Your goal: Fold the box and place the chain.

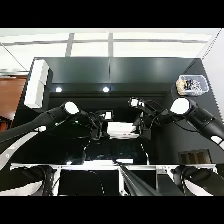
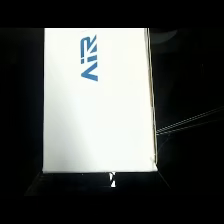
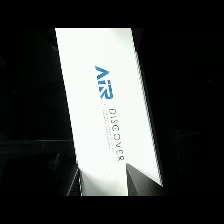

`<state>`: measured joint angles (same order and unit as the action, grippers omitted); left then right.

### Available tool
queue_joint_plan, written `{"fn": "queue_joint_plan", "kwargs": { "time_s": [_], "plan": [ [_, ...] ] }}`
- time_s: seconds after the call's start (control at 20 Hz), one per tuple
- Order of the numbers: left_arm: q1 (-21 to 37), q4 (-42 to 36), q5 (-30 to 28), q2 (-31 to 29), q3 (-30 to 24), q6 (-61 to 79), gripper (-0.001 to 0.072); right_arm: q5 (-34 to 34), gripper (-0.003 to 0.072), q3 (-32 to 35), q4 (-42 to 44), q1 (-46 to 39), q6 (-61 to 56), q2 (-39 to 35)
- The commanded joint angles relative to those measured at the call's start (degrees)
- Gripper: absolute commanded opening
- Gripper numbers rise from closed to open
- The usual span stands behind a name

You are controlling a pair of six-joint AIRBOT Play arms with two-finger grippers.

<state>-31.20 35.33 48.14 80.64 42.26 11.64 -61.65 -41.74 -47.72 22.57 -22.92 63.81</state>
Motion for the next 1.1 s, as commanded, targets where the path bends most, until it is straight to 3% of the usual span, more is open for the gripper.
{"fn": "queue_joint_plan", "kwargs": {
  "time_s": [0.0, 0.05, 0.1, 0.65, 0.85, 0.9, 0.95, 1.0, 1.05],
  "plan": [
    [0.0, 0.0, 0.13, 0.02, 0.0, -0.09, 0.0397, -0.09, 0.0316, 0.22, -0.13, 0.07, -0.46, 0.04],
    [0.0, 0.0, 0.13, 0.02, 0.0, -0.09, 0.0397, -0.02, 0.0316, 0.22, -0.13, 0.07, -0.44, 0.04],
    [0.0, 0.0, 0.13, 0.02, 0.0, -0.09, 0.0397, 0.11, 0.0389, 0.24, -0.13, 0.07, -0.44, 0.04],
    [0.02, 0.0, 0.13, 0.02, 0.0, -0.11, 0.0397, 1.27, 0.0382, 0.39, -0.11, 0.02, -1.29, 0.24],
    [0.02, 0.0, 0.13, 0.02, 0.0, -0.11, 0.0397, -5.92, 0.0381, -3.48, -0.11, -3.93, -16.31, -2.64],
    [0.02, 0.0, 0.13, 0.02, 0.0, -0.11, 0.0397, -8.17, 0.0268, -3.52, -0.11, -6.36, -22.8, -3.89],
    [0.0, 0.0, 0.13, 0.02, 0.0, -0.11, 0.0397, -11.76, 0.01, -3.23, 0.61, -8.61, -26.86, -4.37],
    [0.02, 0.0, 0.11, 0.02, 0.0, -0.11, 0.0397, -15.52, 0.0014, -1.86, 3.74, -10.73, -28.2, -4.37],
    [0.02, 0.0, 0.11, 0.02, 0.0, -0.11, 0.0397, -16.52, 0.0014, 0.68, 8.68, -12.11, -28.09, -4.37]
  ]
}}
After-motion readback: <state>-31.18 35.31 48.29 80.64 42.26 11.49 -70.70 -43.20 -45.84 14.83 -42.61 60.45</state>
